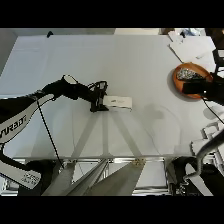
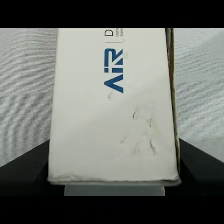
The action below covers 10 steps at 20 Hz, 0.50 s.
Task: Fold the box and place the chain.
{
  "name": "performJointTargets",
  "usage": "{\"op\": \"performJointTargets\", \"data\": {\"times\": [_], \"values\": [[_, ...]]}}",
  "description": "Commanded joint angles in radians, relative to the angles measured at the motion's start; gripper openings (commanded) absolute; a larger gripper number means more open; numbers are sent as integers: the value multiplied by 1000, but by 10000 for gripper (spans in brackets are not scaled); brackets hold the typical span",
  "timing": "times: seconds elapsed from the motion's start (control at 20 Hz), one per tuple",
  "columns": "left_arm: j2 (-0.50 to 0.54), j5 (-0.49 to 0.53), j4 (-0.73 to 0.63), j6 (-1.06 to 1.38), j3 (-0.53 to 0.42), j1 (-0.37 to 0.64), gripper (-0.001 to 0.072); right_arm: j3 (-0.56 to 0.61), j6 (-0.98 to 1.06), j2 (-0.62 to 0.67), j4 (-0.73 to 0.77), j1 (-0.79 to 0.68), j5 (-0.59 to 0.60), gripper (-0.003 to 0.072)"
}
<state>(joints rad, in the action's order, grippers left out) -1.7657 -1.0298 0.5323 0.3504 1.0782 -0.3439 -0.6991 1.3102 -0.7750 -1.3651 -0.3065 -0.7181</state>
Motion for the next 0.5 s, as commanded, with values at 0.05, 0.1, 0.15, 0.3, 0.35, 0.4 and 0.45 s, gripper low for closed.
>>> {"op": "performJointTargets", "data": {"times": [0.05,0.1,0.15,0.3,0.35,0.4,0.45], "values": [[1,-8,0,0,0,-1,276,0,9,4,-20,-156,-146,12],[1,-16,0,0,0,-1,276,0,9,4,-20,-166,-147,12],[0,-35,0,0,0,-1,276,0,9,4,-19,-169,-145,12],[5,-44,2,-3,0,0,13,0,9,4,-19,-169,-146,12],[12,-44,4,-23,0,-1,10,0,9,4,-19,-169,-146,12],[27,-44,5,-55,0,-1,10,0,9,4,-19,-169,-145,12],[51,-43,14,-92,0,-1,9,0,9,4,-19,-169,-145,12]]}}
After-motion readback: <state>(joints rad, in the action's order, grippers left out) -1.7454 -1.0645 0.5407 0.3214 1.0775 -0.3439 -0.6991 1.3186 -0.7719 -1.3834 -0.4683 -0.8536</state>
